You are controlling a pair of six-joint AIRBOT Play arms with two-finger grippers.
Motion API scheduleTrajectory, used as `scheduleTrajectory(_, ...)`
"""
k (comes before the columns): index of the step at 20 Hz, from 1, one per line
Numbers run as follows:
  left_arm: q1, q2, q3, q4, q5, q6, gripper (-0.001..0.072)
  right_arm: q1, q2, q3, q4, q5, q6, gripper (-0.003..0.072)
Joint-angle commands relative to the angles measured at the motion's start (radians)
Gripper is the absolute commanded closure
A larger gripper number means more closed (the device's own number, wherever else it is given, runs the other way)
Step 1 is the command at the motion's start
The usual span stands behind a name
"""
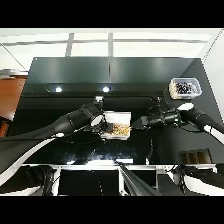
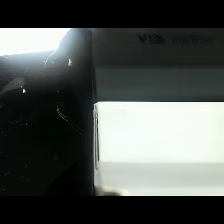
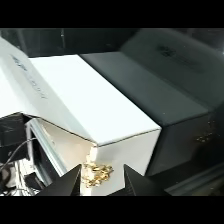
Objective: Fold the box and place the chain.
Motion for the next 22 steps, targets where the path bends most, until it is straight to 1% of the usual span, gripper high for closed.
scheduleTrajectory(1,0.0,0.0,0.0,0.0,0.001,0.0,0.0676,0.0,-0.001,0.0,0.028,0.017,-0.016,0.0384)
scheduleTrajectory(2,0.0,0.0,0.0,0.0,0.001,0.0,0.0676,0.0,-0.001,0.0,0.029,0.017,-0.016,0.0385)
scheduleTrajectory(3,0.0,0.0,0.0,0.0,0.001,0.0,0.0676,0.0,-0.001,0.0,0.028,0.017,-0.017,0.0516)
scheduleTrajectory(4,0.0,0.0,0.0,0.0,0.0,0.0,0.0676,0.0,-0.001,0.0,0.028,0.017,-0.017,0.0549)
scheduleTrajectory(7,0.0,0.0,0.0,0.0,0.001,0.0,0.0676,0.0,-0.001,0.0,0.026,0.017,-0.017,0.0554)
scheduleTrajectory(8,0.0,0.0,0.0,0.0,0.0,0.0,0.0676,0.0,-0.001,0.0,0.026,0.017,-0.017,0.0586)
scheduleTrajectory(9,0.0,0.0,0.0,0.0,0.0,0.0,0.0676,0.0,-0.001,0.0,0.026,0.017,-0.017,0.066)
scheduleTrajectory(14,0.0,0.0,0.0,0.001,0.001,0.0,0.0676,0.0,-0.001,0.0,0.023,0.038,-0.021,0.0659)
scheduleTrajectory(18,0.0,0.0,0.0,0.0,0.007,0.0,0.0676,0.0,0.005,0.0,0.038,0.105,-0.029,0.0659)
scheduleTrajectory(22,0.0,0.0,0.0,0.0,0.017,0.0,0.0676,-0.001,0.068,0.018,0.074,0.132,-0.031,0.0659)
